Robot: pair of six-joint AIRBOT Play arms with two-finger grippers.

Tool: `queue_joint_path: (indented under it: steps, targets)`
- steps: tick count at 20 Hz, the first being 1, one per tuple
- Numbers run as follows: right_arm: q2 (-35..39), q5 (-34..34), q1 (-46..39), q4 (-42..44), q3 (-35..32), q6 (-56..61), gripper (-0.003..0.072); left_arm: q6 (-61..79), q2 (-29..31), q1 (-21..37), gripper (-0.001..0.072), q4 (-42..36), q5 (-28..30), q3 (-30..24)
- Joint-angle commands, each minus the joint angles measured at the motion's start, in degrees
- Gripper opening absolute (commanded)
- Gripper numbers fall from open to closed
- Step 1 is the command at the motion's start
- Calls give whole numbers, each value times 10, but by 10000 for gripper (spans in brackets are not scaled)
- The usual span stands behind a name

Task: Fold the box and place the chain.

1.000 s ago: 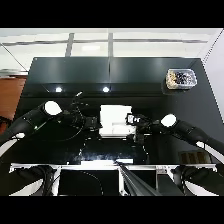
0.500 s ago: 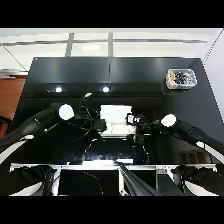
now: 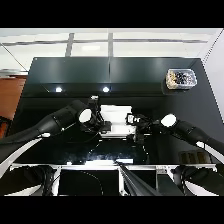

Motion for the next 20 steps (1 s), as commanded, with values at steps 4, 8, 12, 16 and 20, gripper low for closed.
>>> queue_joint_path:
  steps: [4, 8, 12, 16, 20]
  targets:
    - [0, 0, 0, 0, 0, 0, 473, -46, -16, -18, 283, 22, 24, 13]
    - [0, 0, 0, 0, 0, 0, 473, -46, -45, -22, 283, 25, 7, 45]
    - [0, 0, 0, 0, 0, 0, 473, -56, -50, -22, 283, 34, -6, 52]
    - [0, 0, 0, 0, 0, 0, 473, -59, -58, -22, 283, 34, -5, 53]
    - [0, 0, 0, 0, 0, 0, 473, -70, -58, -22, 272, 36, -7, 53]
